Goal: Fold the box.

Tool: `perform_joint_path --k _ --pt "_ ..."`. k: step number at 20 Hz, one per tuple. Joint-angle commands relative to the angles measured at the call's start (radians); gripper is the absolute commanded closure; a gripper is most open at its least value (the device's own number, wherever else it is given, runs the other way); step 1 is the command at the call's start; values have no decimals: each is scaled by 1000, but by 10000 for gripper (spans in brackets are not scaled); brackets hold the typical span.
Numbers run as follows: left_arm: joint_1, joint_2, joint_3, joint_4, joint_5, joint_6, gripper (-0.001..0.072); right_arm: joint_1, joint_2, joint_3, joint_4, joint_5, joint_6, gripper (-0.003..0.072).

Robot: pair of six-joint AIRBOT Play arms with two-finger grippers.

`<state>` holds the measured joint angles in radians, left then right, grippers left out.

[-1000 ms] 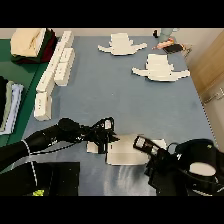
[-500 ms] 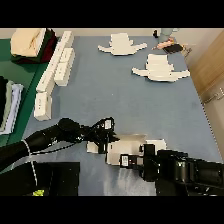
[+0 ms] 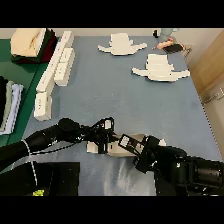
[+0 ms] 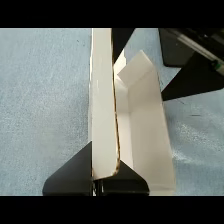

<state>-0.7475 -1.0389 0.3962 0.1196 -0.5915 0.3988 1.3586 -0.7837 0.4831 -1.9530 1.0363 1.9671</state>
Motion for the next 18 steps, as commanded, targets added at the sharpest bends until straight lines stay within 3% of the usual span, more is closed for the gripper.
perform_joint_path --k 1,6,7,10,13,15,18 --pt "0 0 0 0 0 0 692 -2 1 19 -39 90 203 34" --pt "0 0 0 0 0 0 692 -2 2 21 -56 92 209 32" --pt "0 0 0 0 0 0 692 -2 2 21 -61 94 209 -15" --pt "0 0 0 0 0 0 692 -2 3 21 -85 89 201 -33" --pt "0 0 0 0 0 0 692 -18 23 20 -87 79 94 -34" --pt "0 0 0 0 0 0 692 -74 48 10 -71 32 29 -34" --pt "0 0 0 0 -1 0 692 -192 124 -51 64 -141 -210 -34"
